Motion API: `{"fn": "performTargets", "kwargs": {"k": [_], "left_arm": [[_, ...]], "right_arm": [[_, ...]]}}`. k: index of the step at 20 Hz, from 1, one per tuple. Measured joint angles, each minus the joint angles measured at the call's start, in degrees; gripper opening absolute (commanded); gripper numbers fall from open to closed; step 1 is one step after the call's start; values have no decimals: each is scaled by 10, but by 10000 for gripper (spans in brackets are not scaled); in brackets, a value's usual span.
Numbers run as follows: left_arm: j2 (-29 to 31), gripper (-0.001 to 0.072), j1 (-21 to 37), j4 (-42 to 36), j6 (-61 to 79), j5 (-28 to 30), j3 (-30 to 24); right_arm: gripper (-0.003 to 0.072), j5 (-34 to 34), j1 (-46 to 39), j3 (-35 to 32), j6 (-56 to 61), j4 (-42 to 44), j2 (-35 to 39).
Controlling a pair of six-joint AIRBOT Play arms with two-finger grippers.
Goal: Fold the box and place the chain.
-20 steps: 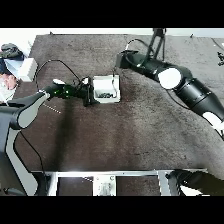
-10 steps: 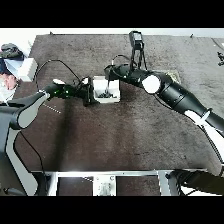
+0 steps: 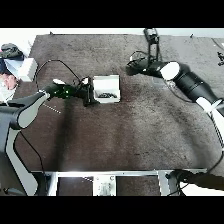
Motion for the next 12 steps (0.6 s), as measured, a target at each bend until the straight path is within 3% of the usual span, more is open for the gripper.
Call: {"fn": "performTargets", "kwargs": {"k": [4,6,12], "left_arm": [[0,417,0,0,0,0,0],[0,417,0,0,0,0,0],[0,417,0,0,0,0,0]], "right_arm": [[212,153,-97,76,-250,230,-89],[212,214,-123,125,-331,303,-145],[212,315,-139,236,-443,382,-282]]}}
